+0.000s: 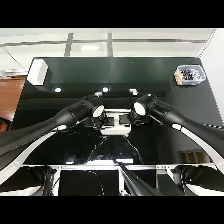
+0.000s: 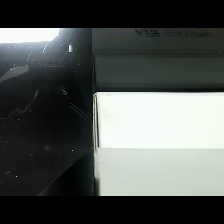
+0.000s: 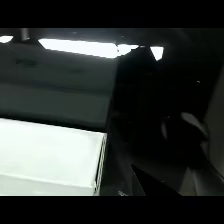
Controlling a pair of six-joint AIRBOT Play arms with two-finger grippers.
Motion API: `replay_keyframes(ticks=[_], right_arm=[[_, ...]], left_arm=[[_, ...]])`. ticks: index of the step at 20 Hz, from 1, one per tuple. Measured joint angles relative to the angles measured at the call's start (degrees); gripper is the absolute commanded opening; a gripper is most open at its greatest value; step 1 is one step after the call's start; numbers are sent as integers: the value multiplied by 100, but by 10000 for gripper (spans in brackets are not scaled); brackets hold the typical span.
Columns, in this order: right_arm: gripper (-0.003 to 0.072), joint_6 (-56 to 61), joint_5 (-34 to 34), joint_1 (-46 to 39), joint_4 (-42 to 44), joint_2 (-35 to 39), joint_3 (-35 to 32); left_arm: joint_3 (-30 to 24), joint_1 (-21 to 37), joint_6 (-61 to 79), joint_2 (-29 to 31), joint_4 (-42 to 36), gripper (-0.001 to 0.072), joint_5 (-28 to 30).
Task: Fold the box and place the chain.
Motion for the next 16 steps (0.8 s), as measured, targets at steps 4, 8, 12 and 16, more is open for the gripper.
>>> replay_keyframes(ticks=[4,8,12,16], right_arm=[[9,387,52,181,-216,-105,37],[171,538,103,232,-267,-133,46],[9,586,125,243,-284,-140,46],[211,619,129,245,-280,-131,50]], left_arm=[[2,0,-28,0,-31,26,-2],[2,0,-9,0,-15,26,-28],[2,0,7,0,4,26,-52],[2,0,-7,0,-7,26,-68]])
